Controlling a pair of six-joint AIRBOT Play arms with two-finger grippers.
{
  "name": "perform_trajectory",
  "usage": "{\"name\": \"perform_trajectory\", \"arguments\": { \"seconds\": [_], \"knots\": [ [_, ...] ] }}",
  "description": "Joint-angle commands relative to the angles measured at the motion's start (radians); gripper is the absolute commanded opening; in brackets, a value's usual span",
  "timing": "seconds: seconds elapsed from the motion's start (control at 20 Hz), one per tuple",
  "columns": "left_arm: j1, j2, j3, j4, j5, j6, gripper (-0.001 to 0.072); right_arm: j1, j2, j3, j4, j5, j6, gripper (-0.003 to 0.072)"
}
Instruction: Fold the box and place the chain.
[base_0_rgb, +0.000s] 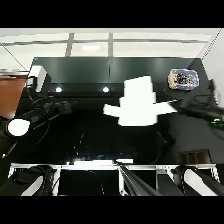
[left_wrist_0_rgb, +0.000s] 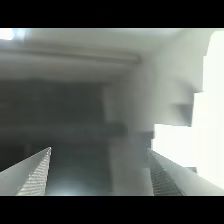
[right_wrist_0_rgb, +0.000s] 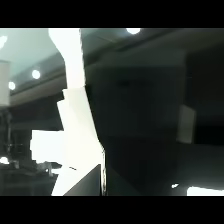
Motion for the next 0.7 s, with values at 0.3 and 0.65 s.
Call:
{"name": "perform_trajectory", "arguments": {
  "seconds": [0.3,0.65],
  "knots": [
    [0.085,-0.411,0.283,-0.197,-0.364,0.111,0.0689,0.859,0.139,-0.193,0.247,-0.815,-0.031,0.0016],
    [0.193,-0.745,0.422,-0.359,-0.744,0.413,0.0689,0.902,0.139,-0.192,0.262,-0.771,-0.03,0.0016]
  ]
}}
